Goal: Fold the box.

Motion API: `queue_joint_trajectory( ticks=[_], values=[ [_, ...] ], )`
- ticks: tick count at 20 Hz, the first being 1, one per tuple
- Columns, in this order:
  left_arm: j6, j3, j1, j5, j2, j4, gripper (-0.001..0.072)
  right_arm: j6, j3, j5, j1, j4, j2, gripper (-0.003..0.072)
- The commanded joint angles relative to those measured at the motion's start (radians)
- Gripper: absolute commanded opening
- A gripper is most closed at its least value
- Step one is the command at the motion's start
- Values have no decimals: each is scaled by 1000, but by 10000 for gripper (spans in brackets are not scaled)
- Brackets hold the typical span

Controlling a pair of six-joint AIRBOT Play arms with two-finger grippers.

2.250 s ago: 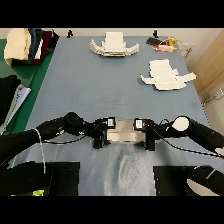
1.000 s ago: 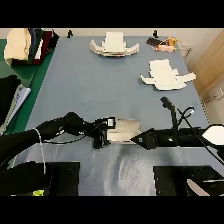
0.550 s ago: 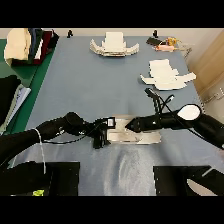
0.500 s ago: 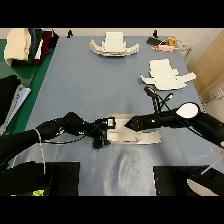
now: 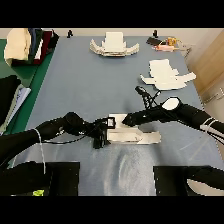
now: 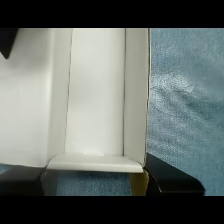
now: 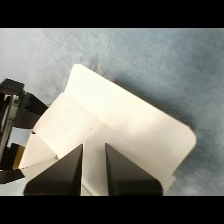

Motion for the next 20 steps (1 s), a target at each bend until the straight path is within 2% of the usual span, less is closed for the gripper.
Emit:
queue_joint_trajectory(
  ticks=[1, 6, 15, 20],
  values=[
    [2, 0, -1, 1, 0, 1, 411, -37, 3, -11, 0, -2, -32, 210],
    [2, 0, -1, 1, 0, 1, 411, -44, -6, -49, 5, -18, -32, 209],
    [2, 0, -1, 1, 0, 1, 411, -59, -3, -41, 37, -18, -26, 209],
    [2, 0, -1, 1, 0, 1, 411, -58, 33, 4, 37, -36, 78, 209]
  ],
)
